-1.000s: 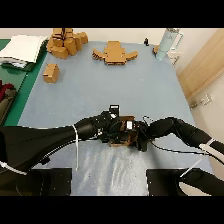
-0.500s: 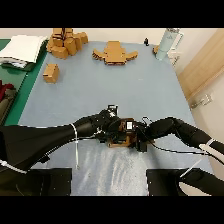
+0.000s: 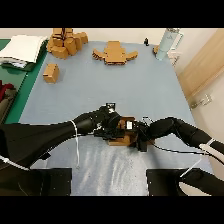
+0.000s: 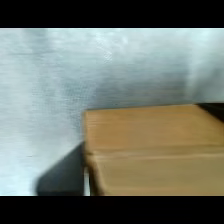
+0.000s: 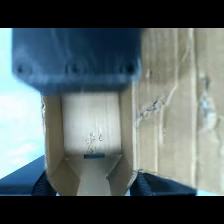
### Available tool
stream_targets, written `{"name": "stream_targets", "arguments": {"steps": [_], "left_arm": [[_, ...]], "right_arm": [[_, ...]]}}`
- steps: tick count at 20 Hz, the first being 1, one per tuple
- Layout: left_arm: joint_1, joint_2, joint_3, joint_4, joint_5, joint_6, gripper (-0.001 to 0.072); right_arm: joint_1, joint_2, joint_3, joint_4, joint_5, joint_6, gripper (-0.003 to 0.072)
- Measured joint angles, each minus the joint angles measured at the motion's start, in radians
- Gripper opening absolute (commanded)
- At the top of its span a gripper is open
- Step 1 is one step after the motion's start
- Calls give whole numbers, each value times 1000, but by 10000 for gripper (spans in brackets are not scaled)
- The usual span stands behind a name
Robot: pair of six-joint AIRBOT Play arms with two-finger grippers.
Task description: Fold the box.
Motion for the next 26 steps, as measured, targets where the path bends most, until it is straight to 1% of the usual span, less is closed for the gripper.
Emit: {"name": "stream_targets", "arguments": {"steps": [7,11,13,26], "left_arm": [[-13,-17,3,1,-2,6,15],[-13,-22,25,-2,-23,8,22],[-13,-23,38,-10,-18,14,419],[16,-21,55,14,-75,8,425]], "right_arm": [[0,0,0,1,0,-2,568],[0,0,0,1,0,-2,568],[0,0,0,0,5,-3,569],[1,0,0,3,1,-3,568]]}}
